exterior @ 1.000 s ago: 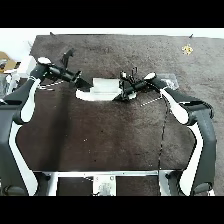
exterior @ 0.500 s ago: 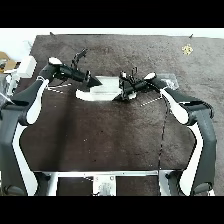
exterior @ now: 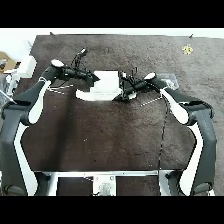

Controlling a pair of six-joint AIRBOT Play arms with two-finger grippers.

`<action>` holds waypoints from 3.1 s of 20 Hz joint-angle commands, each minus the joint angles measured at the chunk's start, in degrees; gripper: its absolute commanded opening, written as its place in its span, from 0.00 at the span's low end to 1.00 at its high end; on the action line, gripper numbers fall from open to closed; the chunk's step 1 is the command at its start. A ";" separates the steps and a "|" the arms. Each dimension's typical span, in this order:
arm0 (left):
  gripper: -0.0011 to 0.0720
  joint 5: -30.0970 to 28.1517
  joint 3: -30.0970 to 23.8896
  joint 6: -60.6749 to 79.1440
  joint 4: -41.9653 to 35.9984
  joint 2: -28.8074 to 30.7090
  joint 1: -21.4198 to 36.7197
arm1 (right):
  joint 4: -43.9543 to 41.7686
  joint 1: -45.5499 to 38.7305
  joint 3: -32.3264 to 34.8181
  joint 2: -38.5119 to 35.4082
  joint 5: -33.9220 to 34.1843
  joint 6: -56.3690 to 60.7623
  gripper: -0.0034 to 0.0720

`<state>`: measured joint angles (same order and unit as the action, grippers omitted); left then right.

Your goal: Fold the box and place the chain.

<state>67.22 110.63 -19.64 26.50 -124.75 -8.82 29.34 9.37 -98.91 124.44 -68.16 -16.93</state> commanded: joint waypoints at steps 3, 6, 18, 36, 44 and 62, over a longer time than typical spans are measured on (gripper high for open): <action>0.03 2.21 0.00 -2.84 2.03 -2.08 0.04 | -0.02 -0.02 0.00 -0.02 0.00 0.00 0.65; 0.03 2.27 0.00 -2.84 2.08 -2.36 0.04 | 0.00 -0.02 0.00 -0.02 0.00 0.02 0.65; 0.03 2.03 0.09 -0.70 4.66 8.48 0.24 | 0.00 -0.02 0.00 -0.02 0.02 0.00 0.65; 0.95 0.70 -16.65 26.77 22.29 12.59 -0.76 | -0.02 -0.02 0.00 -0.02 0.00 0.00 0.65; 0.88 -1.97 -16.65 26.58 21.62 11.93 -3.89 | 0.00 -0.02 0.00 -0.02 0.02 0.02 0.65; 0.51 -6.05 -16.65 26.58 25.55 11.93 -3.80 | 0.00 -0.02 0.00 -0.02 0.00 0.00 0.65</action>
<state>60.84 93.97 6.98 51.99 -112.77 -12.60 29.34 9.30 -98.91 124.44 -68.14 -16.93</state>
